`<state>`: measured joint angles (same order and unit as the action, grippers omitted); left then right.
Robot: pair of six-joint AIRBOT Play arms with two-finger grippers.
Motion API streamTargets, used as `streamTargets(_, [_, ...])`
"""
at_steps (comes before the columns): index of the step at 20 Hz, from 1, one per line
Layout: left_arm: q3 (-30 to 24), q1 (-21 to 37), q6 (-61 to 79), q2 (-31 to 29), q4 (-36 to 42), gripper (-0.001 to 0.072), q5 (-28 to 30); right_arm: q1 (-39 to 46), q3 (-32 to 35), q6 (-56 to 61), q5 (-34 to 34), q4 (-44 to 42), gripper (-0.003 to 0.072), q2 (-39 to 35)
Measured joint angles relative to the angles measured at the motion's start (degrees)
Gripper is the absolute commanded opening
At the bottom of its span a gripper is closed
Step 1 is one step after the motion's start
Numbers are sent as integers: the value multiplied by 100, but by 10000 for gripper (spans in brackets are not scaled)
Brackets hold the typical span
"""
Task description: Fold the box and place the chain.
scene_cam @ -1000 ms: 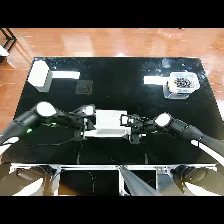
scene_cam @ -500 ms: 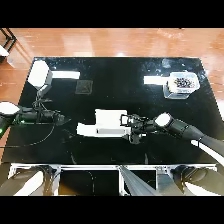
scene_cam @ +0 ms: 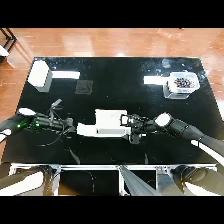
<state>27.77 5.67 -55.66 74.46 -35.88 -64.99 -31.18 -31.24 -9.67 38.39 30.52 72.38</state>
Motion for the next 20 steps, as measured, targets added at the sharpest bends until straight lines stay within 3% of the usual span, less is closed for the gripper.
streamTargets(2, [4,-310,-2,70,122,23,103,2,0,0,0,0,526,0])
streamTargets(3, [13,-417,0,90,142,59,122,2,0,0,2,0,526,0])
streamTargets(4, [24,-507,-2,105,170,199,138,2,0,2,2,0,525,0])
streamTargets(8, [144,-667,4,72,221,627,94,2,0,0,0,0,525,0])
streamTargets(16, [654,-946,-2,-37,225,642,-588,2,0,2,2,0,526,0])
streamTargets(20, [721,-1314,-385,-63,251,639,-479,2,0,2,0,0,526,0])
